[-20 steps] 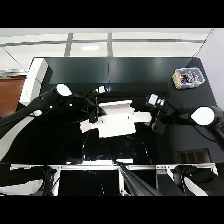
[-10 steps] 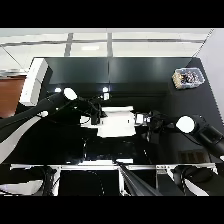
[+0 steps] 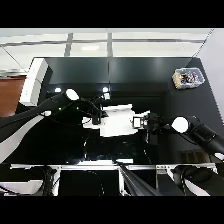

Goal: Fold the box and place the chain.

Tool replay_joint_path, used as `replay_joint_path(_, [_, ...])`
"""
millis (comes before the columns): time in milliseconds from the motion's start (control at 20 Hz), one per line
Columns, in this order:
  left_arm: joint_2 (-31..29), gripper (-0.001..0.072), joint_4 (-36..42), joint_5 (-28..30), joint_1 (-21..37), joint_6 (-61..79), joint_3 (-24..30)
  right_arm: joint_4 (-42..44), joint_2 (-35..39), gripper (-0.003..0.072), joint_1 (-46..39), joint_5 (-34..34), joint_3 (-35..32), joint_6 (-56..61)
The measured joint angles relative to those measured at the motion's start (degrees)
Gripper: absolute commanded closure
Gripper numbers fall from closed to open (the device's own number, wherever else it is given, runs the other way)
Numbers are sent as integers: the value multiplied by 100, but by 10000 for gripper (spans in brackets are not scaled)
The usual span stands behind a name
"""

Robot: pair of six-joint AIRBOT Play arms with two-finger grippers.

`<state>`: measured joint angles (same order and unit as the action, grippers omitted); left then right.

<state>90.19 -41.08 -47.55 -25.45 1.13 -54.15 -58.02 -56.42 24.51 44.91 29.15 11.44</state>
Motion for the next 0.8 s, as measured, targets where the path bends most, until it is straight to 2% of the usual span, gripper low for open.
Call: replay_joint_path(800, [24, 685, -24, -122, 0, 20, -4, 1322, -535, 50, 208, -1182, 79, -1174])
